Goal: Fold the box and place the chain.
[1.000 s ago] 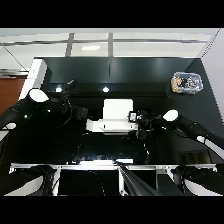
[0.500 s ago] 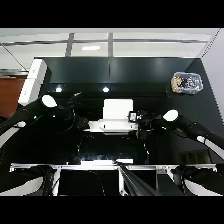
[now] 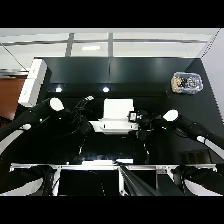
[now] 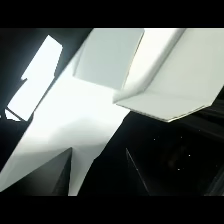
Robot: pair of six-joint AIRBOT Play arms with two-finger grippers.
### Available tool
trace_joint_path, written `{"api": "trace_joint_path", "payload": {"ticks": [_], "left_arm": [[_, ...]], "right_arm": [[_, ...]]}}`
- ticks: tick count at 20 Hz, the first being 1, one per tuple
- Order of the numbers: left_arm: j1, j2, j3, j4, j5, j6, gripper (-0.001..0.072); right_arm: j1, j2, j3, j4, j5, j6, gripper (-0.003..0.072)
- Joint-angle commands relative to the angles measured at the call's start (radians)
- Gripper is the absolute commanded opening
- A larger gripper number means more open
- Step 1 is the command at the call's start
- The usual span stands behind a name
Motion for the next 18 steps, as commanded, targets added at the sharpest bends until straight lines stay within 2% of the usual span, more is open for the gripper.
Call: {"api": "trace_joint_path", "payload": {"ticks": [1,2,5,10,12,14,15,16,18], "left_arm": [[-0.016,0.002,0.017,0.005,0.027,0.112,0.0484],[-0.016,0.002,0.023,0.005,0.027,0.145,0.0537],[-0.016,0.003,0.041,0.009,0.022,0.178,0.054],[-0.016,0.003,0.096,0.009,-0.069,0.189,0.0539],[-0.017,0.002,0.098,0.01,-0.071,0.291,0.054],[-0.028,0.002,0.098,0.009,-0.053,0.45,0.0542],[-0.038,0.002,0.098,0.013,-0.021,0.522,0.0545],[-0.051,0.001,0.098,0.013,0.016,0.586,0.0583],[-0.087,-0.006,0.098,0.013,0.092,0.662,0.0585]], "right_arm": [[0.001,0.0,0.0,-0.001,0.002,-0.001,0.0247],[0.001,0.0,0.0,0.0,0.002,-0.001,0.0246],[0.001,0.0,0.0,-0.001,0.002,-0.001,0.0247],[0.001,0.0,0.0,-0.001,0.002,-0.001,0.0247],[0.001,0.0,0.0,-0.001,0.002,-0.001,0.0247],[0.001,0.0,0.0,-0.001,0.002,-0.001,0.0247],[0.001,0.0,0.0,-0.001,0.002,-0.001,0.0247],[0.001,0.0,0.0,-0.001,0.001,-0.001,0.0247],[0.001,0.0,0.0,-0.001,0.001,-0.001,0.0247]]}}
